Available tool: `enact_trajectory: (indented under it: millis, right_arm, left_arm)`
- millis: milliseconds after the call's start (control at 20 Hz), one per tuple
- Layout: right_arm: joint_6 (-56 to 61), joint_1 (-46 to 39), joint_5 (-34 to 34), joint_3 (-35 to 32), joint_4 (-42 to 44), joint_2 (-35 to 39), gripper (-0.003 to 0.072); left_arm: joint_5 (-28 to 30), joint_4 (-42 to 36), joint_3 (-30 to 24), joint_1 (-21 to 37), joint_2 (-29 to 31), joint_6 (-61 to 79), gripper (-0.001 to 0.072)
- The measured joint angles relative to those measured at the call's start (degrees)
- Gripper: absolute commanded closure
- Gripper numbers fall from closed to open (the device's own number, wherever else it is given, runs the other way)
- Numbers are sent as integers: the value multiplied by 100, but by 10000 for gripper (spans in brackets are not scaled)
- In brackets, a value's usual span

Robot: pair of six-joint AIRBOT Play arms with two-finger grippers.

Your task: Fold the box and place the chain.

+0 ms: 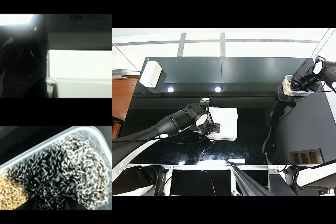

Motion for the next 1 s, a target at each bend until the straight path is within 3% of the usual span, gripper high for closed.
enact_trajectory:
  millis: [100, 550, 750, 1000]
  right_arm:
    - [-2, -9, -15, 9, 39, -17, 659]
    - [-772, -17, 730, 721, 26, 168, 663]
    - [-1204, -17, 935, 909, 114, 883, 664]
    - [-1794, -7, 964, 970, 634, 2310, 664]
  left_arm:
    - [0, 0, 0, -2, 0, -2, 678]
    - [4, 0, 0, -2, 0, 0, 677]
    - [15, 0, -2, -2, 0, -2, 678]
    - [33, -4, -2, -2, 0, -2, 677]
